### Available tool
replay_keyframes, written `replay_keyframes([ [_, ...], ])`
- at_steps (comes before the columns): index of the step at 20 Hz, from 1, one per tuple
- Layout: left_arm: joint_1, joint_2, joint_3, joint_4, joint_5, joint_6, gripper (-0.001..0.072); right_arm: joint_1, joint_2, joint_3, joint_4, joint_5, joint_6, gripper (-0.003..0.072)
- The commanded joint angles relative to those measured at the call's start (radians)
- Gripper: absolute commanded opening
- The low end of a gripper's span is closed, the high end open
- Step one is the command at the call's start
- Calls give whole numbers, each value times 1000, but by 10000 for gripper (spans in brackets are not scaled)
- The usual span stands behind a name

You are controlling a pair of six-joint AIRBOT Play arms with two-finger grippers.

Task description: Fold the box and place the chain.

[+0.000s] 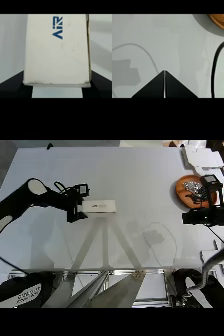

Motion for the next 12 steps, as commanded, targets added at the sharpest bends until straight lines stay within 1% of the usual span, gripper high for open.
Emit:
replay_keyframes([
  [1, 1, 143, 1, 430, -16, -331, 8, -1, 1, 1, 22, 0, 0, 14],
  [2, 6, 169, 1, 518, -11, -406, 8, -1, 1, 1, 22, 1, 0, 14],
  [3, 18, 186, 1, 573, -4, -464, 9, -1, 1, 1, 23, 1, 0, 14],
  [4, 40, 198, 1, 611, 8, -527, 10, -1, 1, 1, 23, 1, 0, 14],
  [6, 102, 204, 1, 626, 30, -642, 10, -1, 1, 1, 23, 2, 0, 14],
  [8, 175, 202, 1, 620, 74, -741, 9, -1, 1, 1, 23, 2, 0, 14],
  [9, 222, 202, 1, 603, 120, -797, 9, -1, 1, 1, 23, 2, 0, 14],
  [11, 326, 202, 1, 506, 250, -879, 6, -1, 1, 1, 23, 2, 0, 14],
  [12, 378, 202, 1, 430, 323, -909, 6, -1, 1, 1, 23, 2, 0, 14],
])
